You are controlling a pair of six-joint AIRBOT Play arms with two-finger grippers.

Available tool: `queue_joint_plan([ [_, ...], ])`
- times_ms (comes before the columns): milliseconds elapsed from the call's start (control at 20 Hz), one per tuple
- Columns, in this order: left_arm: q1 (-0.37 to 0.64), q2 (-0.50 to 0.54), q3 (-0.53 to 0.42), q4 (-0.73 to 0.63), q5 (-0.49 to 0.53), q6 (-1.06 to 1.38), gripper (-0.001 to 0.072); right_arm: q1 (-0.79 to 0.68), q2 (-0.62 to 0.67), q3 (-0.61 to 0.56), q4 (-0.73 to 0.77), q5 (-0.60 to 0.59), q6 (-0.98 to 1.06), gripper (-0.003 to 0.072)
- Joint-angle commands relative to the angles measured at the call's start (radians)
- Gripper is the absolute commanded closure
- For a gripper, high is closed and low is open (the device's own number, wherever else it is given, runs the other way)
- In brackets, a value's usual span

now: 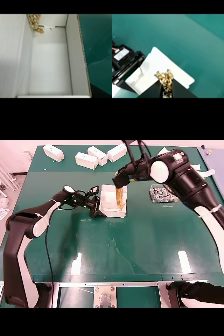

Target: Fold the box and place the chain.

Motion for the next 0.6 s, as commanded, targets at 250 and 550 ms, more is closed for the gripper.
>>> queue_joint_plan([
  [250, 0.001, 0.001, 0.001, -0.003, -0.001, 0.0, 0.0118, -0.001, -0.088, -0.142, 0.02, -0.02, -0.002, 0.0155],
  [550, 0.001, 0.001, 0.001, -0.003, -0.001, 0.0, 0.0118, -0.001, -0.053, -0.102, -0.069, -0.02, -0.009, 0.007],
])
